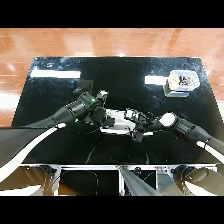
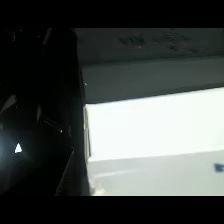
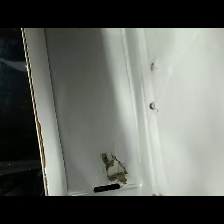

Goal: Fold the box and place the chain.

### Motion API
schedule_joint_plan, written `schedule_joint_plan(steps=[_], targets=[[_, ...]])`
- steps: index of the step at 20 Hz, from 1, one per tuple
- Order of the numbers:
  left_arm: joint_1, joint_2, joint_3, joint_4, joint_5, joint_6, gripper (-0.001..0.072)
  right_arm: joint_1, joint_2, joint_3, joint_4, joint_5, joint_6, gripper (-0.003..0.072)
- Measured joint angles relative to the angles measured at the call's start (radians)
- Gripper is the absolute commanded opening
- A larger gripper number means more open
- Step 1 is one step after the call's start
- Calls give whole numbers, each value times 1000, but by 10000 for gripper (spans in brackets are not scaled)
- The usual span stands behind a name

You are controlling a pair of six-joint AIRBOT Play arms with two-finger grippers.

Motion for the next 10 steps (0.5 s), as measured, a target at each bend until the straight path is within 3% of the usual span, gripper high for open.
schedule_joint_plan(steps=[3,5,10], targets=[[0,6,0,6,6,-2,404,0,0,0,0,2,0,548],[0,8,0,13,6,-10,316,0,0,0,0,2,1,548],[0,6,0,29,3,-21,287,0,0,0,0,2,1,548]])
